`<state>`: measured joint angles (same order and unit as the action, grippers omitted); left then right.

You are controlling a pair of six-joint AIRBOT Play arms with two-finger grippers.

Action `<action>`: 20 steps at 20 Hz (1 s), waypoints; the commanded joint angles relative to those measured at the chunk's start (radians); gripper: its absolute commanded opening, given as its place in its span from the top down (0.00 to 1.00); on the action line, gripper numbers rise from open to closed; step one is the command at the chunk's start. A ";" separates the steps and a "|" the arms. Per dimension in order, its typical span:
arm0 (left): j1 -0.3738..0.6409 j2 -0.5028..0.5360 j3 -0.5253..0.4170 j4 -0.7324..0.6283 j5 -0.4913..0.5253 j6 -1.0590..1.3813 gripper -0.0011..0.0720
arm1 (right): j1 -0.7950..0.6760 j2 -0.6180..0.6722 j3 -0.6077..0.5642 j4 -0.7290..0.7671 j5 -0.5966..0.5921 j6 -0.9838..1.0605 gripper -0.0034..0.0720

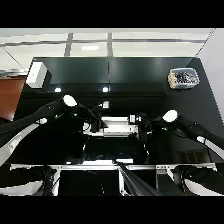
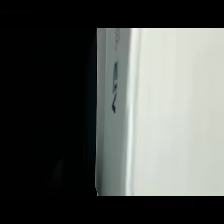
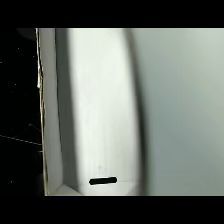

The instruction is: Fold the box and place the chain.

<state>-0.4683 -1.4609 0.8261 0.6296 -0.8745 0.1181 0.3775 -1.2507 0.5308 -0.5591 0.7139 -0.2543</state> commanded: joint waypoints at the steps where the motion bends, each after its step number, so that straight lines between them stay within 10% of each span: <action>1: 0.008 0.066 0.001 0.047 -0.004 -0.114 0.03 | 0.001 -0.001 0.001 0.000 0.000 0.000 0.79; 7: 0.083 0.235 0.001 0.333 -0.185 -0.618 0.13 | 0.001 -0.001 0.001 0.000 0.000 0.000 0.79; 10: 0.096 0.244 0.000 0.296 -0.336 -0.732 0.95 | 0.001 -0.001 0.001 0.000 0.000 0.000 0.79; 12: 0.072 0.238 -0.034 0.142 -0.351 -0.724 0.96 | 0.001 -0.001 0.001 0.000 0.000 0.000 0.79; 15: 0.016 0.223 -0.084 -0.156 -0.245 -0.608 0.95 | 0.001 -0.001 0.001 0.000 0.000 0.000 0.79; 20: 0.016 0.220 -0.087 -0.323 0.254 -0.552 0.96 | 0.001 -0.001 0.001 0.000 0.000 0.000 0.79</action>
<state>-0.4465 -1.2381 0.7464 0.4149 -0.8959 -0.4625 0.3775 -1.2507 0.5308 -0.5587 0.7143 -0.2543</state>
